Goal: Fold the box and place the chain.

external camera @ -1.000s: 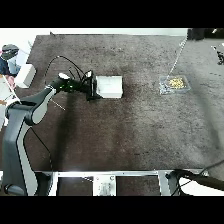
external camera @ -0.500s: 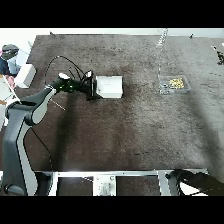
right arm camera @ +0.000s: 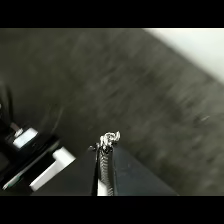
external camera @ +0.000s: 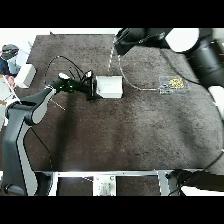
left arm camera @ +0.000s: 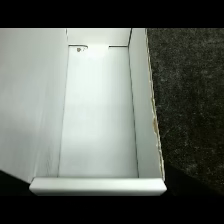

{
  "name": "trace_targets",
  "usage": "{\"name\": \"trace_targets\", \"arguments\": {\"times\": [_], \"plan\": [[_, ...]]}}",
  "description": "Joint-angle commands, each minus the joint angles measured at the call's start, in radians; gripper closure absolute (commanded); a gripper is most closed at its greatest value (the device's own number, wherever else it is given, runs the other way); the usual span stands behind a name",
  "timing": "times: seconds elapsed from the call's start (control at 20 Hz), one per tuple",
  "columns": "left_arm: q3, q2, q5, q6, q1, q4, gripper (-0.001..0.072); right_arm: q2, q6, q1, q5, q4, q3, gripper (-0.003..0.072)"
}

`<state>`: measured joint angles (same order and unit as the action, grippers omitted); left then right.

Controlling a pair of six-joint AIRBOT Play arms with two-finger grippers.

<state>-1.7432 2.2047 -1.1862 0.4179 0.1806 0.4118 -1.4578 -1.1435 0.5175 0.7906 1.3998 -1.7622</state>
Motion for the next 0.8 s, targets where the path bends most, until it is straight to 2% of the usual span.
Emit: {"name": "trace_targets", "arguments": {"times": [0.0,0.2,0.4,0.5,0.6,0.75], "plan": [[0.000,-0.001,0.000,0.000,-0.001,0.000,0.0218,-0.106,0.000,0.013,0.018,-0.018,0.001,0.0679],[0.000,-0.001,0.000,0.000,-0.001,0.000,0.0218,-0.179,-0.001,0.013,0.018,-0.020,0.016,0.0678],[0.000,-0.001,0.000,0.000,-0.001,0.000,0.0218,-0.204,-0.002,0.009,0.018,-0.011,0.082,0.0672],[0.000,-0.001,0.000,0.000,-0.001,0.000,0.0218,-0.203,-0.006,-0.015,0.021,-0.010,0.107,0.0333],[0.000,-0.001,0.000,0.000,-0.001,0.000,0.0218,-0.201,-0.046,-0.065,0.057,-0.010,0.109,0.0337],[0.000,-0.001,0.000,0.000,-0.001,0.000,0.0218,-0.176,-0.088,-0.183,0.172,-0.053,0.117,0.0337]]}}
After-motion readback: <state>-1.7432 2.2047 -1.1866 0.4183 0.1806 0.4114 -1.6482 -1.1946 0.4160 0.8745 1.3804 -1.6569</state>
